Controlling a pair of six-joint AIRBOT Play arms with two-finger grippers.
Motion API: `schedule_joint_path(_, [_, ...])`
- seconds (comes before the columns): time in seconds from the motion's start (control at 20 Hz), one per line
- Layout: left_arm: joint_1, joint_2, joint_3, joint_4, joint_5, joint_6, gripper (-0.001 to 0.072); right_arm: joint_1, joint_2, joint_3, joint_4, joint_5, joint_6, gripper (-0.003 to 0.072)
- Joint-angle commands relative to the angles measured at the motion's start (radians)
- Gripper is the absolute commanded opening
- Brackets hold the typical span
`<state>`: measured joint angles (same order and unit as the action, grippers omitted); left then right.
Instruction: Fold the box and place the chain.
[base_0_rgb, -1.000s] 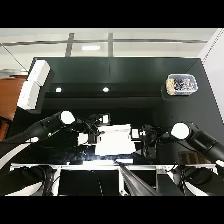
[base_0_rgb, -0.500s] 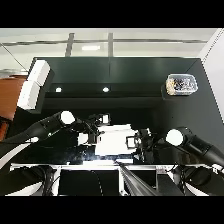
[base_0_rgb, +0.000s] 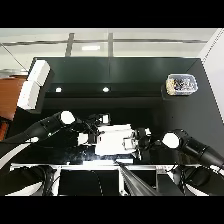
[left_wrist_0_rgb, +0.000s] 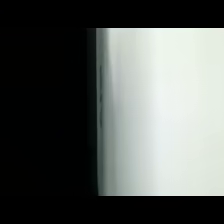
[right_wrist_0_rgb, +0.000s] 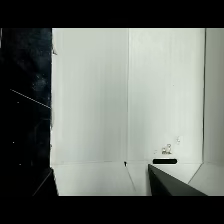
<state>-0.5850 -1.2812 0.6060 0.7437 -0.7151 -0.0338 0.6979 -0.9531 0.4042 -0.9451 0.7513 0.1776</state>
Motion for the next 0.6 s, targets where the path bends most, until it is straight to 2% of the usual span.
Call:
schedule_joint_path(0.0, [0.0, -0.001, 0.0, 0.0, 0.0, 0.0, 0.0028, 0.002, -0.001, 0.001, 0.002, -0.04, 0.047, 0.0714])
schedule_joint_path(0.55, [0.0, -0.001, 0.0, 0.0, 0.0, 0.0, 0.0028, -0.032, 0.04, 0.042, -0.002, -0.065, 0.142, 0.0713])
